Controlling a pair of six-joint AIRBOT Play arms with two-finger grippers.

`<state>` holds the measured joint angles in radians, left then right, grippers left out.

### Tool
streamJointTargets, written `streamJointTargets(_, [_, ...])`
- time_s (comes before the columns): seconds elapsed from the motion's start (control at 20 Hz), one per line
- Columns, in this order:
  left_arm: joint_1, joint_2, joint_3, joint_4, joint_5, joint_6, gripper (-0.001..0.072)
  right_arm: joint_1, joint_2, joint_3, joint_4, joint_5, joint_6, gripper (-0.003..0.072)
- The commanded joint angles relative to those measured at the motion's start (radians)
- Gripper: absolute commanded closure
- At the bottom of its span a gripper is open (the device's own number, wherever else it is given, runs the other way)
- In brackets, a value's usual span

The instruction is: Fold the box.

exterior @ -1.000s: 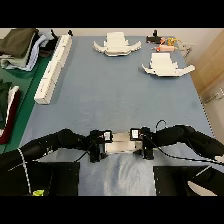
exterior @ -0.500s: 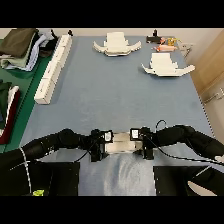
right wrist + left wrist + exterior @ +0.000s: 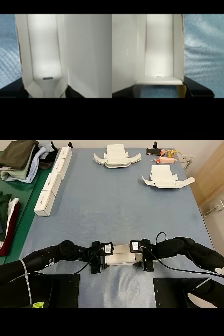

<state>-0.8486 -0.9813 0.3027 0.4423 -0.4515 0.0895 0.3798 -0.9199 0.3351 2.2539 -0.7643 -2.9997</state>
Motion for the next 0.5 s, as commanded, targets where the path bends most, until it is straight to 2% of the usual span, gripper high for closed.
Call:
streamJointTargets(0.0, [0.000, -0.006, 0.002, -0.001, -0.018, -0.002, 0.0266, 0.000, 0.001, 0.000, 0.000, 0.000, -0.001, 0.0174])
streamJointTargets(0.45, [0.000, -0.006, 0.002, -0.001, 0.003, -0.002, 0.0268, 0.000, 0.001, 0.000, 0.000, 0.000, -0.001, 0.0174])
